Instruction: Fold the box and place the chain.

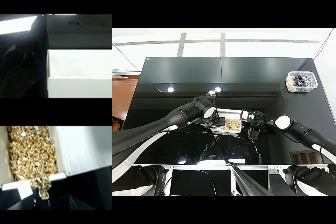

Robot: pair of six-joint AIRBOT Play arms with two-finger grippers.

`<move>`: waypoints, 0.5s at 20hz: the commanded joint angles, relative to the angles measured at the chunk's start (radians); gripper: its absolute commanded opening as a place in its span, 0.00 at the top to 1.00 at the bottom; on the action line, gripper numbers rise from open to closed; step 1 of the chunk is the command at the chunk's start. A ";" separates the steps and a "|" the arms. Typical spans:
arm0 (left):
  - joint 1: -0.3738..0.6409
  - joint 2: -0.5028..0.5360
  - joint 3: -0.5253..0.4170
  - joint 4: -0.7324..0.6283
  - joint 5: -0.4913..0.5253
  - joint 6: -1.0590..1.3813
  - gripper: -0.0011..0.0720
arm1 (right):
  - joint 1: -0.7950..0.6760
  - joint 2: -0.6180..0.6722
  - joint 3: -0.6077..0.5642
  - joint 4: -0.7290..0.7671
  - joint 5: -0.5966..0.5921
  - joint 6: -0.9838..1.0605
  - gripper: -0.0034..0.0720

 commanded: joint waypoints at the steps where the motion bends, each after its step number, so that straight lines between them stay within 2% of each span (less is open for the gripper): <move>1: 0.001 0.000 0.001 0.000 -0.002 0.000 0.95 | 0.003 -0.019 0.004 -0.002 -0.011 -0.007 0.32; 4: 0.001 0.000 0.001 0.000 -0.002 0.000 0.95 | 0.003 -0.019 0.004 -0.002 -0.026 -0.007 0.35; 6: 0.001 0.000 0.001 0.000 -0.002 0.000 0.95 | 0.003 -0.016 0.004 -0.002 -0.010 -0.006 0.94; 10: 0.001 0.000 0.001 0.000 -0.002 0.000 0.95 | 0.003 0.019 0.004 -0.002 -0.006 0.056 0.93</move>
